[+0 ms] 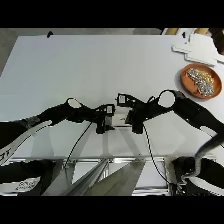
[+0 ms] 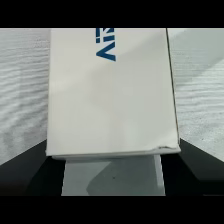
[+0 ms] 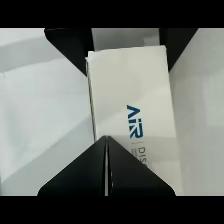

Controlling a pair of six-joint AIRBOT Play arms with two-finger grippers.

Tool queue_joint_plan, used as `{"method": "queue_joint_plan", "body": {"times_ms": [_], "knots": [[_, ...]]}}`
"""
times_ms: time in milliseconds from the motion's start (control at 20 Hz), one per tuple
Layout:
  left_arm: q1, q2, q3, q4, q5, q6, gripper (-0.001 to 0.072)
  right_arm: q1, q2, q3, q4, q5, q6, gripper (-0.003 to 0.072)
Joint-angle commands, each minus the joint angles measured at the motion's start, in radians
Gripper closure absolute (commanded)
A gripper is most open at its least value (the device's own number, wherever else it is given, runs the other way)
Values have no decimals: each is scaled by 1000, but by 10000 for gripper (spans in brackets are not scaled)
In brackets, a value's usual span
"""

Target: Fold the box and place the chain.

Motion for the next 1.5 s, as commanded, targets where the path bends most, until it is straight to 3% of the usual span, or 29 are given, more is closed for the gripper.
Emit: {"method": "queue_joint_plan", "body": {"times_ms": [0,750,1050,1150,1250,1450], "knots": [[0,0,1,0,0,0,558,0,-3,-33,2,-5,-5,668],[0,0,1,0,0,0,558,-1,-1,-90,3,-104,-5,668],[0,0,1,0,0,0,558,-74,135,-73,-29,-113,68,668],[0,0,1,0,0,0,558,-135,208,-72,-108,-90,165,668],[0,0,1,0,0,0,558,-203,273,-72,-285,-41,326,668],[0,0,1,0,0,0,558,-413,297,-84,-602,117,700,668]]}}
